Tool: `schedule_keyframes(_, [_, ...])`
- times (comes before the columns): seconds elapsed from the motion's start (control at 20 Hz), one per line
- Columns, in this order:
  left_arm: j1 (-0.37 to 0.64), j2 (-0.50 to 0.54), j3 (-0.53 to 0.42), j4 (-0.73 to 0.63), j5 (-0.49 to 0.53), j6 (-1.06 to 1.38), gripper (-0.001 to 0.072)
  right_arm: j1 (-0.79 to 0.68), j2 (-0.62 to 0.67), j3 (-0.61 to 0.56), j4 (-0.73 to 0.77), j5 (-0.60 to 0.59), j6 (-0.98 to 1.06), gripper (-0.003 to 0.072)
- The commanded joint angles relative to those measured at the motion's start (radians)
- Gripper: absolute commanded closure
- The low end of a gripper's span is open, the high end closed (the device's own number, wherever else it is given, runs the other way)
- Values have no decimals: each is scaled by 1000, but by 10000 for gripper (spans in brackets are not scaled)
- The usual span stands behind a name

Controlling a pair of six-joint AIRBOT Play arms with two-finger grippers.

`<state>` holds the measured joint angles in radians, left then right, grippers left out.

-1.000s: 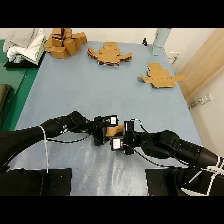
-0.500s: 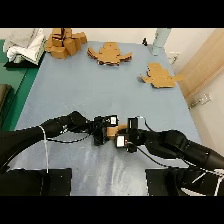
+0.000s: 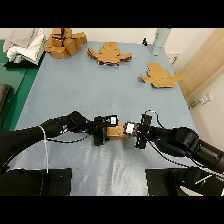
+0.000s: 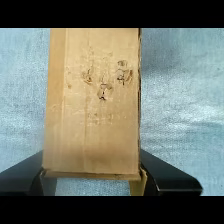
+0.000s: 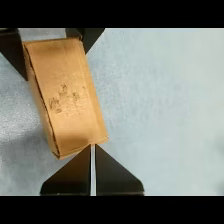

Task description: Fold the box.

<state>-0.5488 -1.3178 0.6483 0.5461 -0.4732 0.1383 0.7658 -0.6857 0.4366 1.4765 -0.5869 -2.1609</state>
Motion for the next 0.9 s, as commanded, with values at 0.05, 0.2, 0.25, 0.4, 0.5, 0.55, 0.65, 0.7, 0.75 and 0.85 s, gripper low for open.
schedule_keyframes(0.05, [0,0,0,0,0,0,239,1,-1,0,23,-50,21,647])
schedule_keyframes(0.2, [0,0,0,0,0,0,239,2,-36,0,29,-49,21,647])
schedule_keyframes(0.25, [0,0,0,0,0,0,239,2,-47,0,34,-49,21,648])
schedule_keyframes(0.4, [0,0,0,0,0,0,239,3,-43,1,39,-50,21,681])
schedule_keyframes(0.5, [0,0,0,0,0,0,239,3,-25,1,39,-50,21,681])
schedule_keyframes(0.55, [0,0,0,0,0,0,239,3,-17,1,39,-50,21,681])
schedule_keyframes(0.65, [0,0,0,0,0,0,239,3,-8,1,39,-50,21,681])
schedule_keyframes(0.7, [0,0,0,0,0,0,239,3,-5,1,42,-46,21,682])
schedule_keyframes(0.75, [0,0,0,0,0,0,239,3,-2,1,56,-35,21,682])
schedule_keyframes(0.85, [0,0,0,0,0,0,239,9,-1,1,112,14,-5,682])
